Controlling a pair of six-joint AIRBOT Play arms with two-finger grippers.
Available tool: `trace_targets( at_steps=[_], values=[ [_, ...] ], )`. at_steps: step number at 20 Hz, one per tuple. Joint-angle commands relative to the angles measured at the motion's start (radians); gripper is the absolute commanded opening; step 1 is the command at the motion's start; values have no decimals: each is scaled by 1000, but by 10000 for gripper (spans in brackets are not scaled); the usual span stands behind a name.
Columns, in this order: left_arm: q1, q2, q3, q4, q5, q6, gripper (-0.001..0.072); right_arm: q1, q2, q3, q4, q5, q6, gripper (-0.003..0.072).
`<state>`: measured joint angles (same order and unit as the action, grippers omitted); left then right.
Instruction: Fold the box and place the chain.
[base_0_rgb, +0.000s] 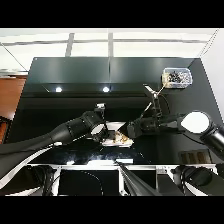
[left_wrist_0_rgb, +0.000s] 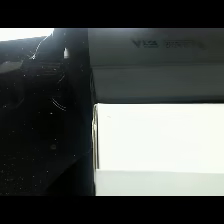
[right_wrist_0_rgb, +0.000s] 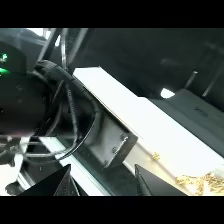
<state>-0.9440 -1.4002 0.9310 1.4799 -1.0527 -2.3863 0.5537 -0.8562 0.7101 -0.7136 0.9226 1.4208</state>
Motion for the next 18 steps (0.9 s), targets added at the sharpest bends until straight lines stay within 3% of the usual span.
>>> trace_targets(
  at_steps=[1,4,7,8,11,13,15,18],
  values=[
    [0,0,-1,0,0,0,31,-126,15,27,-22,95,-35,458],
    [0,0,-1,0,2,0,31,-334,37,38,-163,124,-45,457],
    [0,0,-1,0,1,0,31,-454,7,-12,-528,-85,119,460],
    [0,0,-1,0,1,0,31,-479,-32,-25,-616,-167,182,617],
    [0,0,-1,0,1,0,31,-527,-227,36,-508,-321,170,644],
    [0,0,-1,0,1,0,31,-531,-390,138,-510,-398,207,644],
    [0,0,-1,0,1,0,31,-542,-561,282,-514,-389,304,643],
    [0,0,-1,0,1,0,31,-547,-752,464,-522,-259,394,622]
  ],
)
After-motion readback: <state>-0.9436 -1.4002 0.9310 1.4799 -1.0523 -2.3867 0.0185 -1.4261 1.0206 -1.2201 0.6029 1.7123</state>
